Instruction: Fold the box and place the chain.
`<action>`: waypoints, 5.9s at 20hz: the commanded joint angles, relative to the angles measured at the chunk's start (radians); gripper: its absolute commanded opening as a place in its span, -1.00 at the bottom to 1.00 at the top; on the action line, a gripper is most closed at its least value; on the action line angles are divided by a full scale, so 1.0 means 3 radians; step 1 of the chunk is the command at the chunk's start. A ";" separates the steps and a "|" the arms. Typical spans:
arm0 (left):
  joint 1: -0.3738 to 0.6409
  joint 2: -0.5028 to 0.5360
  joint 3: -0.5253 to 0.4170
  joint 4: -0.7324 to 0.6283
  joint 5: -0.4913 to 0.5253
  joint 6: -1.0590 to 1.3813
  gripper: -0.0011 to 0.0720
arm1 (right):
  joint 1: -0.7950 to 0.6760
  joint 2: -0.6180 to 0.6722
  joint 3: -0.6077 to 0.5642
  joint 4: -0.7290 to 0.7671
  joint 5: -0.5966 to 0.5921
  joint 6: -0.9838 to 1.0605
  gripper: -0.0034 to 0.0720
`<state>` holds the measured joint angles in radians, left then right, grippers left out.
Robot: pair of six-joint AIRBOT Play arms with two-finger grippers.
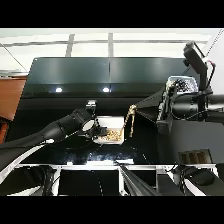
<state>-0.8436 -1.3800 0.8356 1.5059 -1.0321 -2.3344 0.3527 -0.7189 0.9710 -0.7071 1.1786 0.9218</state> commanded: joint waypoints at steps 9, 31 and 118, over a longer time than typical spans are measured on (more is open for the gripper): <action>0.0003 0.0000 0.0003 0.0011 0.0009 0.0000 -0.88 | 0.0333 -0.0123 0.0003 0.0298 -0.0177 0.0010 -0.84; 0.0013 0.0001 0.0146 0.0018 0.0019 0.0000 -0.89 | -0.0079 -0.0624 -0.0018 -0.0270 0.0324 0.0184 0.48; 0.1478 0.0516 -0.0980 -0.3216 0.0725 0.8672 0.92 | -0.0837 -0.0636 -0.0313 -0.0974 0.0122 0.0580 0.98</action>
<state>-0.3996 -1.2114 0.5213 0.5522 -0.8120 0.2569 0.1013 -0.9089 0.8780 -0.9993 1.2358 1.0958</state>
